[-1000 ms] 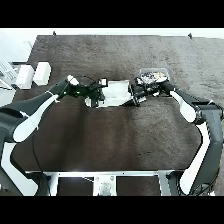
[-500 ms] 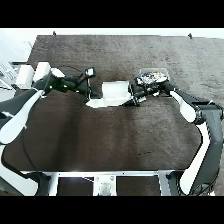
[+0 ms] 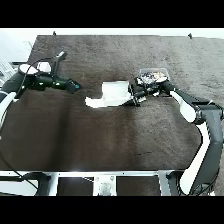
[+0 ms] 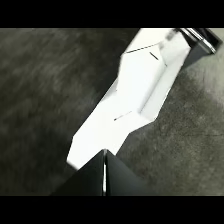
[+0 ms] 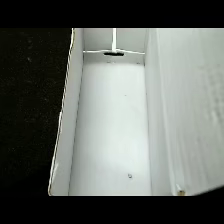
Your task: Fold the box and place the chain.
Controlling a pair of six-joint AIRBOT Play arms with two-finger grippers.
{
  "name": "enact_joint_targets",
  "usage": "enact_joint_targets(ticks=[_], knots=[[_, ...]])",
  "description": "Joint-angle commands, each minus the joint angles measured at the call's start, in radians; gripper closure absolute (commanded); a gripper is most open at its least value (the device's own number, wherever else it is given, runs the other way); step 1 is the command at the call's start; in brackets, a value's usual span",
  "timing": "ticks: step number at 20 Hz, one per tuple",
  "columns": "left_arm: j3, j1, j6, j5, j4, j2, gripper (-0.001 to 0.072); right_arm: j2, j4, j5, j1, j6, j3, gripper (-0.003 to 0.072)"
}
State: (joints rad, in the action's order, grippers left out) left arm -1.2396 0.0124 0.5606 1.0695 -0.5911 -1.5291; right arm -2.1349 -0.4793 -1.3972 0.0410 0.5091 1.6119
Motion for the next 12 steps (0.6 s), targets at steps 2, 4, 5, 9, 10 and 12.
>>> enact_joint_targets(ticks=[2,4,5,9,10,12], knots=[[0.085,-0.031,0.323,-0.012,-0.066,0.022,0.0691,0.0,0.0,0.0,-0.001,0.0,0.0,0.0103],[0.089,-0.032,0.34,-0.018,-0.069,-0.003,0.0691,0.0,0.0,0.0,-0.001,0.0,0.0,0.0103],[0.089,-0.032,0.349,-0.022,-0.069,-0.021,0.069,0.0,0.0,0.0,-0.001,0.0,0.0,0.0104],[0.089,-0.023,0.382,-0.011,-0.053,-0.1,0.069,0.0,0.0,0.0,-0.001,0.0,0.0,0.0103],[0.089,-0.01,0.383,-0.015,-0.053,-0.118,0.069,0.0,0.0,0.0,-0.001,0.0,0.0,0.0103],[0.089,0.028,0.392,-0.03,-0.055,-0.142,0.069,0.0,0.0,0.0,-0.001,0.0,0.0,0.0103]])
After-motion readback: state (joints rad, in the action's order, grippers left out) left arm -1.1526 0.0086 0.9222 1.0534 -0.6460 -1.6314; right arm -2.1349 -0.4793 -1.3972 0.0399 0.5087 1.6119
